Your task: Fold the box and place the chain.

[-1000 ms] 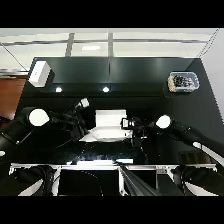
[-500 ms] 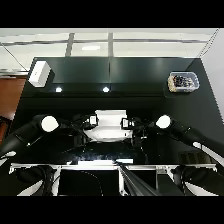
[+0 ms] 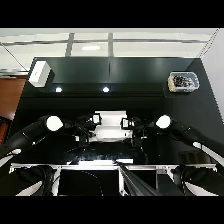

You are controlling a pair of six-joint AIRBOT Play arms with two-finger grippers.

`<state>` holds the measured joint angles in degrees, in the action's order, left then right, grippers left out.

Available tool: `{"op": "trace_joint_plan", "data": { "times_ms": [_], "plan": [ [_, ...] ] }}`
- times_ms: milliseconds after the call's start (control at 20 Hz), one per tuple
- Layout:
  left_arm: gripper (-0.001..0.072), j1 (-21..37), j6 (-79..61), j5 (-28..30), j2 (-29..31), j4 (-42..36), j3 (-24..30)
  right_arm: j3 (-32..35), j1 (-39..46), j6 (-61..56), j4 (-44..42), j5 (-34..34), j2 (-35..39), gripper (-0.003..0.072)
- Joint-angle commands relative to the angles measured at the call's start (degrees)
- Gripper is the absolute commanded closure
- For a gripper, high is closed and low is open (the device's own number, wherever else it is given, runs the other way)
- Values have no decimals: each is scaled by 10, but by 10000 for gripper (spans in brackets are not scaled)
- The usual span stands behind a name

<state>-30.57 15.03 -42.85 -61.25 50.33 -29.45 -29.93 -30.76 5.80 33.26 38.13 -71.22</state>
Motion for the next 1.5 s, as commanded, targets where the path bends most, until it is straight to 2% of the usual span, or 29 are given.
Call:
{"op": "trace_joint_plan", "data": {
  "times_ms": [0, 350, 650, 750, 800, 1000, 1050, 1100, 1150, 1250, 1300, 1450],
  "plan": [
    [442, -1, -20, 5, -2, -56, 0, 0, -1, 0, 0, 0, 0, 558],
    [441, -1, -20, 5, -3, -76, 0, 0, -1, 0, 0, 0, 0, 558],
    [441, -26, -20, 24, -39, -76, 0, 0, -1, 0, 0, 0, 0, 557],
    [429, -37, -20, 40, -43, -76, 0, 0, -1, 0, 0, 0, 0, 558],
    [396, -41, -20, 45, -43, -76, 0, 0, -1, 0, 0, 0, 0, 558],
    [400, -42, -19, 50, -43, -76, 0, 0, -1, 0, 0, 0, 0, 558],
    [388, -42, -17, 50, -43, -76, 0, 0, -1, 0, 0, 0, 0, 558],
    [265, -42, -17, 50, -43, -75, 0, 0, -1, 0, 0, 0, 0, 557],
    [243, -42, -17, 50, -43, -75, 0, 0, -1, 0, 0, 0, 0, 558],
    [256, -42, -17, 49, -43, -75, 0, 0, -1, 0, 0, 0, 0, 558],
    [401, -42, -17, 48, -43, -75, 0, 0, -1, 0, 0, 0, 0, 558],
    [412, -42, -17, 42, -41, -71, -1, 0, -1, 0, 0, 0, 0, 558]
  ]
}}
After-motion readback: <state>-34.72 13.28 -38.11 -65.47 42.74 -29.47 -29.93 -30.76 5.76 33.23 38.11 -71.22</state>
